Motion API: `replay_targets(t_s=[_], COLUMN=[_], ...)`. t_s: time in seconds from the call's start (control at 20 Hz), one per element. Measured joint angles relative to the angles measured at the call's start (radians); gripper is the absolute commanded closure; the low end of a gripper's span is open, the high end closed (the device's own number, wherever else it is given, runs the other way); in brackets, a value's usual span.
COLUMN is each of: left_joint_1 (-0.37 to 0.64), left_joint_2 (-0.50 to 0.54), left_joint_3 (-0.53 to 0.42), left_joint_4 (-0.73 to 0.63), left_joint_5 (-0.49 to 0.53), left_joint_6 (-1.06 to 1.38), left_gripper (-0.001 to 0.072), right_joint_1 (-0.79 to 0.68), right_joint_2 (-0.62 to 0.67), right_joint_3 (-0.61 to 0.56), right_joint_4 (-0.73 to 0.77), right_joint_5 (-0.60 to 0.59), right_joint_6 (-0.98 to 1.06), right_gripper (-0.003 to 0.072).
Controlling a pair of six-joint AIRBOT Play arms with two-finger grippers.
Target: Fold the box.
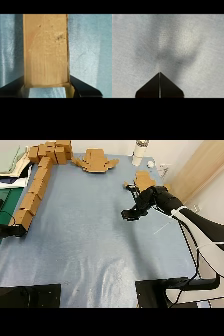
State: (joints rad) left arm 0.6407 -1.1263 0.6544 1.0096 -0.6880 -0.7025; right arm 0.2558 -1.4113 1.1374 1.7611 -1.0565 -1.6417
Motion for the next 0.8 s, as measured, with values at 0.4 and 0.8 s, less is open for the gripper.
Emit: replay_targets(t_s=[0.4,0.8], left_joint_1=[0.001,0.002], left_joint_2=[-0.014,0.022], left_joint_3=[0.0,0.032], left_joint_4=[0.009,0.089], left_joint_5=[-0.027,-0.138], left_joint_6=[0.004,-0.069], left_gripper=[0.0006,0.0006], right_joint_1=[0.0,0.0], right_joint_2=[0.0,0.0], right_joint_3=[0.0,0.0], right_joint_4=[0.0,0.0], right_joint_5=[0.0,0.0], right_joint_6=[0.0,0.0], right_gripper=[0.0682,0.0682])
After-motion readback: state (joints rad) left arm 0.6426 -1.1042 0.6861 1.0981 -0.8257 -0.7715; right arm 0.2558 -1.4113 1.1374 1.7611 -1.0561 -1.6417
